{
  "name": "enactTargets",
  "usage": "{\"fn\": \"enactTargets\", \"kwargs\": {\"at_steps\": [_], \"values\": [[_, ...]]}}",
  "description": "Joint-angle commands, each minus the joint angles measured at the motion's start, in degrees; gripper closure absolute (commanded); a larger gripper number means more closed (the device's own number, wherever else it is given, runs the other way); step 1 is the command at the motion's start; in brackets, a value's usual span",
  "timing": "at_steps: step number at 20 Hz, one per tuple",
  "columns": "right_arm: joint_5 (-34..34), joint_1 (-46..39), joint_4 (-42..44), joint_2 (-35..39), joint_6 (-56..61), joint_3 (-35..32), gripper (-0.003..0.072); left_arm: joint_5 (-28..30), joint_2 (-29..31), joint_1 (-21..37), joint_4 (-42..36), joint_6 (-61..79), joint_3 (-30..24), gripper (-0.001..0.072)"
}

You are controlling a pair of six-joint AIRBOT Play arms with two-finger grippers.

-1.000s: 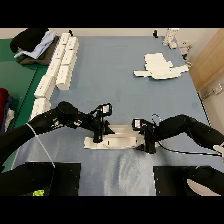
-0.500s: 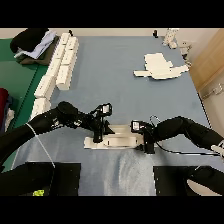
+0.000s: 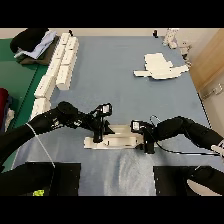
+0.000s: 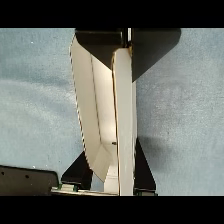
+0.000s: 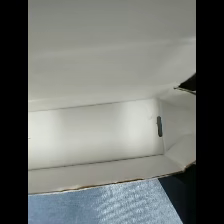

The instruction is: Fold the box.

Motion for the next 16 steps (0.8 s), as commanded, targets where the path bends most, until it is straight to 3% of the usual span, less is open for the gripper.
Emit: {"fn": "enactTargets", "kwargs": {"at_steps": [1, 16], "values": [[-0.22, 0.04, 0.0, 0.0, 0.07, -0.02, 0.0163, 0.02, 0.04, 0.02, 0.02, 0.0, 0.0, 0.0693], [-0.2, 0.04, -0.24, -0.02, 0.04, -0.02, 0.0163, 0.02, 0.04, 0.02, -1.81, 0.0, 0.02, 0.0693]]}}
